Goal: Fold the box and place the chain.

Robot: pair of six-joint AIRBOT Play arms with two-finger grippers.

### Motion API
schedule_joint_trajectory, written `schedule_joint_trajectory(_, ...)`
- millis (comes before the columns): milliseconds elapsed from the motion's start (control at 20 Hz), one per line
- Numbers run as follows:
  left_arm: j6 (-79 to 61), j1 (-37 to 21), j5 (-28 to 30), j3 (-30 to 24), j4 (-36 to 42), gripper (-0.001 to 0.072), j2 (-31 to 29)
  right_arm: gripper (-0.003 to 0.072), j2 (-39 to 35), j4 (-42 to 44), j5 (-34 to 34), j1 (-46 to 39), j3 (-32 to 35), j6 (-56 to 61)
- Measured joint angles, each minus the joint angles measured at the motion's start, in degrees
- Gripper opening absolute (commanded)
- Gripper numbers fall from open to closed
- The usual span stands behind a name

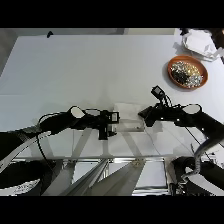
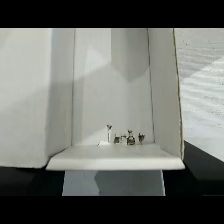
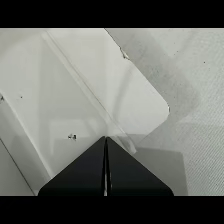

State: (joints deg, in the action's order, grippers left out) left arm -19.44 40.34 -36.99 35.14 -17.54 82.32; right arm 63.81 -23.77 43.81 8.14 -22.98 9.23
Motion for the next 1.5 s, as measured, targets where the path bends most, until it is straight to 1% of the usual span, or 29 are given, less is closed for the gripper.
schedule_joint_trajectory(200, -0.07, 0.00, 0.11, 0.00, -0.07, 0.0272, 0.00, 0.0023, -2.67, 2.84, 4.46, 0.04, -1.66, 0.24)
schedule_joint_trajectory(400, -0.07, 0.00, 0.11, 0.00, -0.07, 0.0272, 0.00, 0.0023, -9.51, 2.32, 8.70, 0.07, -2.82, 0.31)
schedule_joint_trajectory(500, -0.07, 0.02, 0.11, 0.00, -0.07, 0.0272, 0.00, 0.0023, -13.49, -2.19, 10.36, 0.07, -3.04, 0.37)
schedule_joint_trajectory(550, -0.07, 0.02, 0.11, 0.00, -0.07, 0.0272, 0.00, 0.0023, -15.21, -5.84, 10.95, 0.07, -3.08, 0.39)
schedule_joint_trajectory(650, -0.07, 0.02, 0.11, 0.00, -0.04, 0.0272, 0.00, 0.0034, -18.03, -16.13, 12.98, 0.07, -3.19, 1.07)
schedule_joint_trajectory(700, -0.07, 0.02, 0.11, 0.00, -0.04, 0.0272, 0.02, 0.0191, -18.84, -21.29, 13.84, 0.07, -3.19, 1.38)
schedule_joint_trajectory(750, -0.07, 0.02, 0.11, 0.00, -0.04, 0.0272, 0.00, 0.0383, -19.39, -26.67, 14.16, 0.07, -3.17, 1.53)
schedule_joint_trajectory(800, -0.07, 0.02, 0.11, 0.00, -0.04, 0.0272, 0.02, 0.0450, -19.58, -31.04, 14.16, 0.07, -3.13, 1.55)
schedule_joint_trajectory(900, -0.07, 0.02, 0.11, -0.02, -0.04, 0.0272, 0.00, 0.0443, -19.32, -37.97, 13.92, 0.07, -3.08, 0.55)
schedule_joint_trajectory(1000, -0.07, 0.02, 0.11, 0.00, -0.04, 0.0272, 0.00, 0.0303, -18.21, -41.22, 13.81, 0.07, -3.06, -2.16)
schedule_joint_trajectory(1050, -0.07, 0.02, 0.11, 0.00, -0.04, 0.0272, 0.00, 0.0300, -17.35, -41.40, 13.75, 0.07, -3.06, -3.96)
schedule_joint_trajectory(1150, -0.04, 0.02, 0.11, 0.00, -0.04, 0.0272, 0.00, 0.0351, -15.39, -40.22, 13.53, 0.11, -3.04, -8.17)
schedule_joint_trajectory(1300, -0.04, 0.02, 0.09, 0.00, -0.04, 0.0272, 0.00, 0.0351, -12.70, -38.66, 12.57, 1.31, -2.97, -13.35)
schedule_joint_trajectory(1500, -0.04, 0.02, 0.09, 0.00, -0.04, 0.0272, 0.00, 0.0338, -10.01, -37.75, 9.35, 5.44, -2.95, -15.98)
